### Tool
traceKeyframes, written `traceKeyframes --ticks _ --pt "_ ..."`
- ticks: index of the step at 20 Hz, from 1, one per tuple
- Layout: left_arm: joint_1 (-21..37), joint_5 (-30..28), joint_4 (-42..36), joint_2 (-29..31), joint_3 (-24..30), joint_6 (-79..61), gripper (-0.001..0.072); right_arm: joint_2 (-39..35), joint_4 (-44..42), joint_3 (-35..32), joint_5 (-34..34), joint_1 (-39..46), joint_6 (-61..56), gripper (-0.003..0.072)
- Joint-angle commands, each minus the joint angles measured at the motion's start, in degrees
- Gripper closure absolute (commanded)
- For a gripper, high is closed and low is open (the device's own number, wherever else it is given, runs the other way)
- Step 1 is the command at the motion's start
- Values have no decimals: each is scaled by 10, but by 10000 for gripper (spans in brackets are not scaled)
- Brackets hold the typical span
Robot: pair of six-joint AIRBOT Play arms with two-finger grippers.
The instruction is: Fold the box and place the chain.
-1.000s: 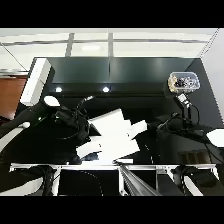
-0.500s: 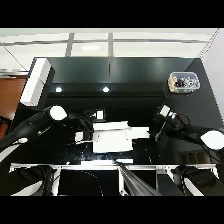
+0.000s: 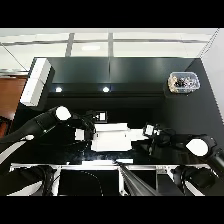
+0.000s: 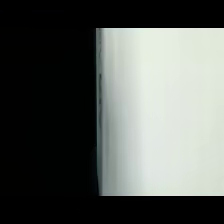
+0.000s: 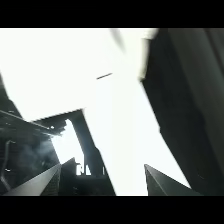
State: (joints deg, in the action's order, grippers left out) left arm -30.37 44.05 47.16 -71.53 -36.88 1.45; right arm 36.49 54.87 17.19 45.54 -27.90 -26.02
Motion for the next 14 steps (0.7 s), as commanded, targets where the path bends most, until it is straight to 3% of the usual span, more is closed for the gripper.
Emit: traceKeyframes --ticks 1,8,14 --pt "0 -3 3 -2 0 -1 683 41 -20 -9 -39 -54 24 81" --pt "0 -3 3 -2 0 0 684 99 -56 -9 -141 -150 56 81" --pt "0 -3 3 -2 0 0 684 133 -78 3 -159 -174 89 81"
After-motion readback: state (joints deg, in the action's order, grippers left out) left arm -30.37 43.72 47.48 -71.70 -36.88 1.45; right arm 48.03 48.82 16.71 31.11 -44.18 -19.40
